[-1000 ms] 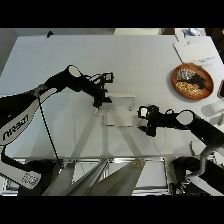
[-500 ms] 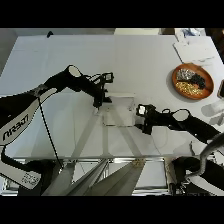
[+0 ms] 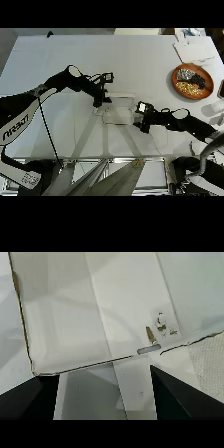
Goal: Fold the box and place the chain.
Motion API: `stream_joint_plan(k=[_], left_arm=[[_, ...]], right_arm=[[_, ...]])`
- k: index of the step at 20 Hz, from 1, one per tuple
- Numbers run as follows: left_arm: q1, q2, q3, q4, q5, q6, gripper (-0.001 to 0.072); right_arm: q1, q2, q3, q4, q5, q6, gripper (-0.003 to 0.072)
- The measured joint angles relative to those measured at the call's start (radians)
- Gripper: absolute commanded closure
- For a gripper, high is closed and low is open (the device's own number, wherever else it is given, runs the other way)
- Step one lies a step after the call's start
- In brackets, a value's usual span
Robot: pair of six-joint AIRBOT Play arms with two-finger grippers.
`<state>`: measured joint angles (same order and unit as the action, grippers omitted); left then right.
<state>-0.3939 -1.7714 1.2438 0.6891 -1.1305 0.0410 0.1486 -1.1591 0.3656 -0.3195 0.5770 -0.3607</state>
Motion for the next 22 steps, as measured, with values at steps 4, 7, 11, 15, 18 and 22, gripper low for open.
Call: stream_joint_plan(k=[4, 7, 11, 15, 18, 22], left_arm=[[0.000, 0.000, 0.000, 0.000, 0.000, 0.000, 0.0696], [0.000, 0.000, 0.000, 0.000, 0.000, 0.000, 0.0696], [0.000, 0.000, 0.000, 0.000, 0.000, 0.000, 0.0696], [0.000, 0.000, 0.000, 0.000, 0.000, 0.000, 0.0696], [0.000, 0.000, 0.000, 0.000, 0.000, 0.000, 0.0696], [0.000, 0.000, 0.000, 0.000, 0.000, 0.000, 0.0696]], right_arm=[[0.000, 0.003, 0.000, 0.029, 0.001, 0.013, 0.0063], [0.000, 0.006, 0.000, 0.060, -0.020, 0.030, 0.0063], [0.000, 0.007, 0.002, 0.098, -0.070, 0.055, 0.0063], [0.000, 0.007, 0.013, 0.117, -0.082, 0.065, 0.0063], [0.000, 0.007, 0.036, 0.124, -0.070, 0.066, 0.0063], [0.000, -0.007, 0.060, 0.119, -0.051, 0.069, 0.0063]])
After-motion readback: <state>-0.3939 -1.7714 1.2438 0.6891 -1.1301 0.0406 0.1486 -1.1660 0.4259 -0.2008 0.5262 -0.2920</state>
